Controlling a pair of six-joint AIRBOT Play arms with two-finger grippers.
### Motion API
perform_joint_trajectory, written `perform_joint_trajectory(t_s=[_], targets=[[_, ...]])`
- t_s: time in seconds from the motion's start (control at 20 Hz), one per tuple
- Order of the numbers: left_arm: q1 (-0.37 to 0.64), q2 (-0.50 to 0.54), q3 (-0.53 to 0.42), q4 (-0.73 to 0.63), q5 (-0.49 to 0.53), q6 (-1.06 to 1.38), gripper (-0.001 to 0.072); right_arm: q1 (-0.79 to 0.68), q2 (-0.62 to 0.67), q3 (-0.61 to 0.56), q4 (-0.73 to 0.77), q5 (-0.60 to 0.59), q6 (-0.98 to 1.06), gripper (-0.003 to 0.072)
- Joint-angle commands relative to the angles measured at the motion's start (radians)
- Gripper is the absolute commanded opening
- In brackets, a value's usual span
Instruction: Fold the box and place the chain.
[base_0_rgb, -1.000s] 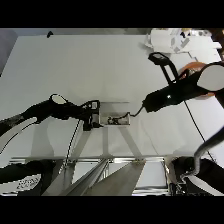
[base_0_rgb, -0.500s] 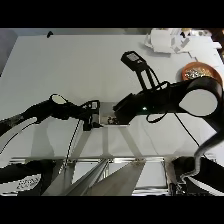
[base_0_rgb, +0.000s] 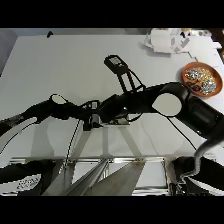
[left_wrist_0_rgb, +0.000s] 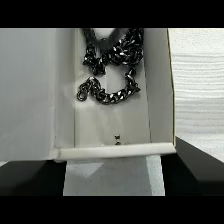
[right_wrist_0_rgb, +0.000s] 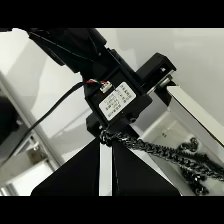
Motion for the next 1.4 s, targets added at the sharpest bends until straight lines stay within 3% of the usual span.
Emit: perform_joint_trajectory(t_s=[0.0,0.25,0.6,0.7,0.9,1.1,1.35], targets=[[0.0,0.001,0.0,0.0,0.0,0.0,0.021,0.003,-0.052,0.001,0.004,-0.008,0.021,0.0019],[0.0,0.001,0.0,0.0,0.0,0.0,0.021,0.003,-0.126,0.001,-0.026,0.037,0.042,0.0019],[0.0,0.001,0.0,0.0,0.0,0.0,0.021,0.003,-0.195,-0.002,-0.233,0.122,0.174,0.0032],[0.0,0.001,0.0,0.0,0.0,0.0,0.021,0.003,-0.192,-0.002,-0.218,0.132,0.174,0.0239],[0.0,0.001,0.0,0.0,0.0,0.0,0.021,-0.023,-0.11,0.0,-0.207,0.152,0.15,0.0252],[0.0,0.001,0.0,0.0,0.0,0.0,0.021,-0.188,0.006,0.0,-0.26,0.25,0.114,0.0239],[0.0,0.001,0.0,0.0,0.0,0.0,0.021,-0.478,-0.035,-0.001,-0.433,0.335,0.114,0.0247]])
